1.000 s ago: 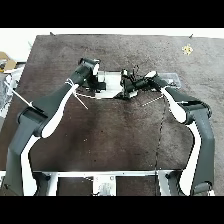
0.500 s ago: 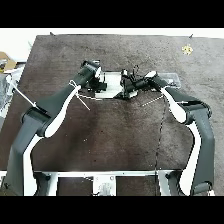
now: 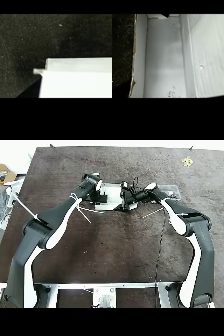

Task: Fold the box and place the chain.

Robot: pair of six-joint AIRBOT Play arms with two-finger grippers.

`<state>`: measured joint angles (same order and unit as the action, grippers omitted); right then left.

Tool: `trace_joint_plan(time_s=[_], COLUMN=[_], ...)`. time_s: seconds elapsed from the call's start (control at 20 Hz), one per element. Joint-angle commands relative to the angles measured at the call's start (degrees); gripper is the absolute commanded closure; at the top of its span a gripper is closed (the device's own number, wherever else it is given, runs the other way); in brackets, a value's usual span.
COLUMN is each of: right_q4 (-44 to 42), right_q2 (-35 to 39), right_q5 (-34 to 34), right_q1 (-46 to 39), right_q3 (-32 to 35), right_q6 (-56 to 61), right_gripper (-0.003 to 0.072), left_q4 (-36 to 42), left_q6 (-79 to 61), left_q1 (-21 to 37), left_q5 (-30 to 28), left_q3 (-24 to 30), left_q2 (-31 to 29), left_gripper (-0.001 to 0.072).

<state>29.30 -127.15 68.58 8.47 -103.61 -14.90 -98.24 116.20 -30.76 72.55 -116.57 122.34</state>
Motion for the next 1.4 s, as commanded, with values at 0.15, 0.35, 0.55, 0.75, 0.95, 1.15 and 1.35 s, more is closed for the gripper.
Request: trace_joint_plan(time_s=[0.15,0.35,0.55,0.75,0.95,1.15,1.35], right_q4=[0.02,0.02,0.02,0.02,0.02,0.02,0.02], right_q2=[0.04,0.04,0.04,0.04,0.04,0.04,0.04], right_q5=[0.02,0.02,0.04,0.04,0.02,0.02,0.02], right_q1=[0.04,0.04,0.04,0.04,0.04,0.04,0.04], right_q3=[-0.04,-0.04,-0.04,-0.04,-0.04,-0.04,-0.04], right_q6=[-0.11,-0.11,-0.11,-0.11,-0.11,-0.11,-0.11], right_gripper=[0.0244,0.0244,0.0244,0.0244,0.0244,0.0244,0.0244], left_q4=[1.64,2.89,2.99,2.80,0.61,-2.89,3.69], left_q6=[0.13,-1.66,-4.31,-8.39,-17.42,-33.11,-46.23], left_q1=[0.00,0.00,0.00,0.07,0.04,0.07,3.91], left_q5=[-0.50,-1.25,0.46,2.45,2.82,-0.94,-7.80], left_q3=[0.04,0.04,-0.09,-0.28,-0.74,-0.74,-0.74], left_q2=[-0.02,-1.36,-3.58,-7.37,-12.11,-16.46,-18.67], left_gripper=[0.0403,0.0229,0.0229,0.0229,0.0230,0.0230,0.0229])
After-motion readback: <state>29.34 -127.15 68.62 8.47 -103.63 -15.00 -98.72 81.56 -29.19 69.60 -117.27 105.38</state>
